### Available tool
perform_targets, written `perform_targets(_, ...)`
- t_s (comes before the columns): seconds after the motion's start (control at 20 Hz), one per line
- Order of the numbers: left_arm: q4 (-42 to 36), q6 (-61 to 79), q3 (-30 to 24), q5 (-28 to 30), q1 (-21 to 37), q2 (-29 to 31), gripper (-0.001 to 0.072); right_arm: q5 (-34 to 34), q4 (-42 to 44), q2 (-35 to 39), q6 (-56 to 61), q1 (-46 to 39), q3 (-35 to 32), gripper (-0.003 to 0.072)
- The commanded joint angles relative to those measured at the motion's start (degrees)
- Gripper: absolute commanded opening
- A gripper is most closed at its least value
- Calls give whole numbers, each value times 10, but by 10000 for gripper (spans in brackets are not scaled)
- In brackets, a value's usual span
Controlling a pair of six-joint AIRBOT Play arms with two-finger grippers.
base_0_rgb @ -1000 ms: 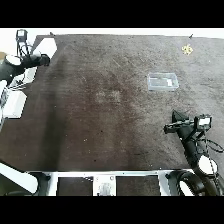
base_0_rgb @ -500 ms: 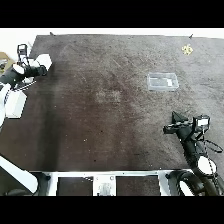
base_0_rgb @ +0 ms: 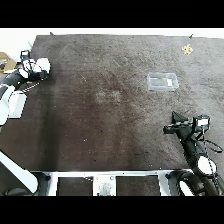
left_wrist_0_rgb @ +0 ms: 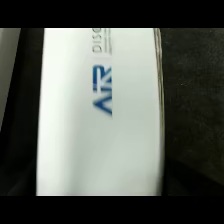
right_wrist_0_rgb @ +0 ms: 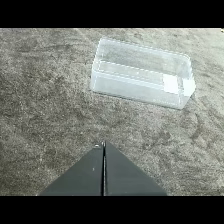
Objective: Fold the box and place the chain.
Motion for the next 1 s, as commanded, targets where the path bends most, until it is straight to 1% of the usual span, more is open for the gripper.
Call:
perform_targets(0.0,3,-2,3,28,0,-1,712,0,0,0,0,0,0,2)
perform_targets(0.1,3,20,9,24,0,4,720,0,0,0,0,0,0,2)
perform_targets(0.25,4,21,51,-28,0,16,720,0,0,0,0,0,0,2)
perform_targets(0.4,6,21,94,-64,0,58,720,-2,0,0,0,0,0,2)
perform_targets(0.6,5,21,134,-92,0,146,717,-16,0,0,0,0,0,3)
perform_targets(0.65,5,18,137,-100,0,172,619,-19,0,0,0,0,0,2)
perform_targets(0.7,5,17,138,-114,0,200,306,-20,0,0,0,0,0,2)
perform_targets(0.75,3,17,137,-134,0,224,7,-19,0,0,0,0,0,2)
perform_targets(0.85,-19,1,134,-151,0,267,8,-20,0,0,0,0,0,2)
perform_targets(0.95,-45,7,105,-133,-3,315,6,-21,0,0,0,0,0,3)
